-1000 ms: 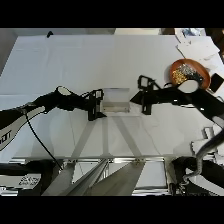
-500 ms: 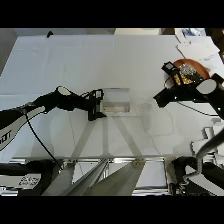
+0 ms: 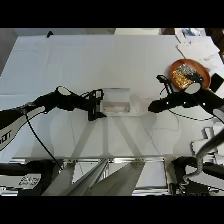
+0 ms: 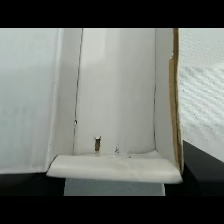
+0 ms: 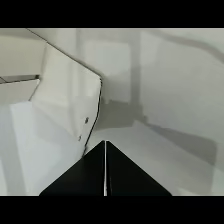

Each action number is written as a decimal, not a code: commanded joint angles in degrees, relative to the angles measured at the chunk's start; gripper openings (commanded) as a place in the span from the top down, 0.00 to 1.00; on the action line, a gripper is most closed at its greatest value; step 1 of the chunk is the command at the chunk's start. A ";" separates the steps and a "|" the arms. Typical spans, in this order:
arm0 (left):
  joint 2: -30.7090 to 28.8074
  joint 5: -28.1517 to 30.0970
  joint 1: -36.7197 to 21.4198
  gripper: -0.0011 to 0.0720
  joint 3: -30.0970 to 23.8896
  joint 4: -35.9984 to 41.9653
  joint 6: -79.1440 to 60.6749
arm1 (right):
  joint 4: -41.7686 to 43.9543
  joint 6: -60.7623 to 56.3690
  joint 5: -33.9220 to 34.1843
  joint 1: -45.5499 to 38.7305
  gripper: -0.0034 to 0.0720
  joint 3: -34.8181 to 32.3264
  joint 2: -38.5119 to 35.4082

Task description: Fold the box and place the chain.

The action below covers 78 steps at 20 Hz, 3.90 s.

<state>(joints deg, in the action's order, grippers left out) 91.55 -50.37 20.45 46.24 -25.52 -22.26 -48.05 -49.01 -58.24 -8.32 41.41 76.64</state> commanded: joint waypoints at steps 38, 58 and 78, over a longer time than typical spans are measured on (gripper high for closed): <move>-0.02 0.02 0.00 0.64 0.00 0.00 0.00 | 14.45 -6.95 13.81 16.37 0.48 -0.04 0.87; 0.00 0.02 0.00 0.64 0.00 0.00 -0.02 | -26.05 -49.44 16.55 28.33 0.52 8.35 0.87; -0.02 0.00 0.00 0.64 0.00 0.00 0.00 | -50.95 -90.47 3.43 41.92 0.58 20.50 10.19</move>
<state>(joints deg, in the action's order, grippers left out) 91.55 -50.37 20.45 46.24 -25.50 -22.26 -96.47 -133.73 -53.54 33.12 60.99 85.43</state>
